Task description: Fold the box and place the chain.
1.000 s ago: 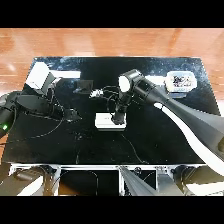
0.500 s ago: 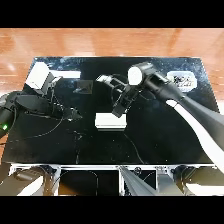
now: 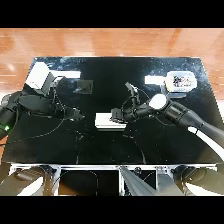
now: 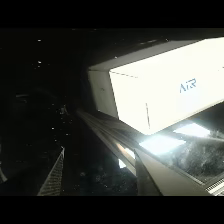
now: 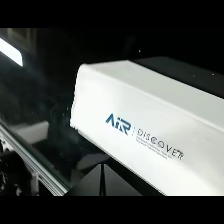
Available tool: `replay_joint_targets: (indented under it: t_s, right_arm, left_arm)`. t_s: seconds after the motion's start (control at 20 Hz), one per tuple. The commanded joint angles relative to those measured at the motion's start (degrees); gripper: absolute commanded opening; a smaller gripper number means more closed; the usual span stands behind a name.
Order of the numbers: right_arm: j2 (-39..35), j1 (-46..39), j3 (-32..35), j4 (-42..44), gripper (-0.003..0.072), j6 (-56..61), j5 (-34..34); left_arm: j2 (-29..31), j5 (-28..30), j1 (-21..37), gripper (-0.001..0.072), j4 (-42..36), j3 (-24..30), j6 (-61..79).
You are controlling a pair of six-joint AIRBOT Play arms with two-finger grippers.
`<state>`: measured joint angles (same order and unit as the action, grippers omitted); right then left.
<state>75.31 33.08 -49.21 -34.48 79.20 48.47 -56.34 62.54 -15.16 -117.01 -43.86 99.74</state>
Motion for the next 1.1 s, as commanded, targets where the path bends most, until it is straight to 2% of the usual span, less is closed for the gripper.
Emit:
replay_joint_targets:
  t_s: [0.0, 0.75, 1.05]
  right_arm:
    - [0.0, 0.5, 2.8, 5.4, 0.0028, -0.1, -5.4]
    - [2.4, 0.6, 2.8, -0.1, 0.0028, 0.1, -3.7]
    - [4.0, 0.6, 2.8, 0.2, 0.0028, 0.1, -3.5]
  left_arm:
    - [0.0, -0.1, -1.4, 0.0549, 0.0, 0.0, 0.0]
    - [-1.4, 0.0, -1.4, 0.0549, -1.1, 0.0, 0.0]
    - [-1.5, 0.0, -1.4, 0.0549, -1.2, 0.0, 0.0]
